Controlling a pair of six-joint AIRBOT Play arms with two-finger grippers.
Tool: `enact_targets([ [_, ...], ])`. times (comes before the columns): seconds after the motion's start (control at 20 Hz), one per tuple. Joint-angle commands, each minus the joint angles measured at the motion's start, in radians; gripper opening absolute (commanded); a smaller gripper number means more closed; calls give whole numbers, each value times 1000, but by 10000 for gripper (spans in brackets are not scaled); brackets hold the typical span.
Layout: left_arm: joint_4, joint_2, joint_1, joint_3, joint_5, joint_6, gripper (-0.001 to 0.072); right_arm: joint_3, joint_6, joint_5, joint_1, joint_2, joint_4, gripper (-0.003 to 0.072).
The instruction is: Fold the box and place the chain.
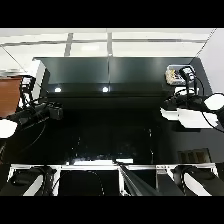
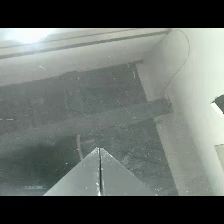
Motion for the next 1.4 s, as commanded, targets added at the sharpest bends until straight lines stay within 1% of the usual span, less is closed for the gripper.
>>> enact_targets([
  [0.0, 0, 0, 0, 0, 0, 0, 28, 0, 0, 0, 1, 0, 0, 13],
  [0.55, 0, 0, 0, 0, 0, 0, 28, 0, 0, 0, 1, 0, 0, 13],
  [0.7, -33, -4, 0, 0, 32, 0, 28, 0, 2, 0, 1, 0, 31, 13],
  [0.75, -35, -4, 0, 0, 39, 0, 27, 0, 2, -1, 1, 0, 60, 13],
  [0.8, -36, -4, 0, 0, 51, 0, 28, 0, 5, -8, 1, 0, 126, 13],
  [0.85, -37, -4, 0, 0, 53, -1, 28, 0, 4, -16, 1, 0, 229, 13],
  [0.9, -38, -4, 0, 0, 53, -5, 28, 0, 1, -56, 1, -2, 315, 14],
  [0.95, -38, -6, 0, 0, 59, -5, 29, 0, 1, -114, 1, -5, 358, 38],
  [1.0, -49, -16, 0, 0, 79, -12, 111, 0, 1, -154, 1, -10, 365, 371],
  [1.05, -64, -27, 0, 0, 78, -12, 499, 0, -2, -170, 0, -17, 346, 720],
  [1.1, -62, -38, -1, 1, 66, -19, 709, 3, 3, -168, -6, -21, 288, 720],
  [1.15, -57, -45, 0, 0, 43, -18, 711, 7, 44, -163, -27, -21, 181, 720],
  [1.2, -47, -48, 0, 0, 20, -18, 711, 17, 138, -163, -72, -23, 37, 720],
  [1.25, -40, -48, 0, 0, 6, -18, 711, 36, 266, -165, -149, -31, -139, 720],
  [1.3, -41, -48, 0, 0, -2, -18, 711, 65, 389, -162, -257, -52, -290, 720],
  [1.35, -41, -48, 0, 0, -8, -18, 710, 102, 470, -155, -376, -84, -378, 720],
])
